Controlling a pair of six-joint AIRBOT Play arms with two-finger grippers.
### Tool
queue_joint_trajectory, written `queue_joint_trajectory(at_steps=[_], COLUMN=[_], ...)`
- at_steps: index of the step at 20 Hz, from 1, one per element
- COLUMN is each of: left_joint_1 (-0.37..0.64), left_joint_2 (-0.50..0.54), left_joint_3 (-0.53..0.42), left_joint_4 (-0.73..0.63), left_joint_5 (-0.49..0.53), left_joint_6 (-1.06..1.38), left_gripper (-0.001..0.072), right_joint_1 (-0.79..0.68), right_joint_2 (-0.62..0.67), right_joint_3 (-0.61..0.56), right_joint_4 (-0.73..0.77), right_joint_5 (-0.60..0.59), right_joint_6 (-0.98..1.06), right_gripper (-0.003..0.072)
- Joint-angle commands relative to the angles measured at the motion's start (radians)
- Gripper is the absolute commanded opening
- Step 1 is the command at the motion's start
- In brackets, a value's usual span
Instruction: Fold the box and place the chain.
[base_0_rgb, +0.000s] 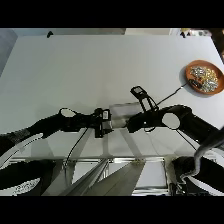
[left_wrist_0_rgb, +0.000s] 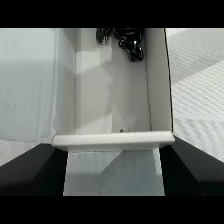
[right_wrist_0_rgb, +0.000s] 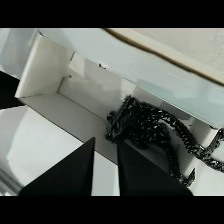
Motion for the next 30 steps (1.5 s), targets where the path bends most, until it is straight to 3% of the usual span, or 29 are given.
queue_joint_trajectory(at_steps=[1,6,12,19,24,30], left_joint_1=[0.0,0.0,0.0,0.0,0.0,0.0], left_joint_2=[0.001,0.001,0.001,0.001,0.001,0.001], left_joint_3=[0.0,0.0,0.0,0.0,0.0,0.0], left_joint_4=[0.0,0.0,0.0,0.0,0.0,0.0], left_joint_5=[0.0,0.0,0.0,0.0,0.0,0.0], left_joint_6=[0.0,0.0,0.0,0.0,0.0,0.0], left_gripper=[0.0136,0.0136,0.0136,0.0136,0.0136,0.0136], right_joint_1=[0.001,-0.037,-0.237,-0.314,-0.255,-0.224], right_joint_2=[-0.024,0.057,0.173,0.128,-0.008,-0.117], right_joint_3=[0.002,0.065,0.087,-0.061,-0.07,-0.07], right_joint_4=[0.0,-0.043,-0.319,-0.228,-0.183,-0.187], right_joint_5=[-0.029,0.053,0.378,0.183,0.098,0.031], right_joint_6=[-0.001,-0.001,-0.036,-0.235,-0.285,-0.281], right_gripper=[0.02,0.0199,0.0198,0.02,0.0246,0.0238])
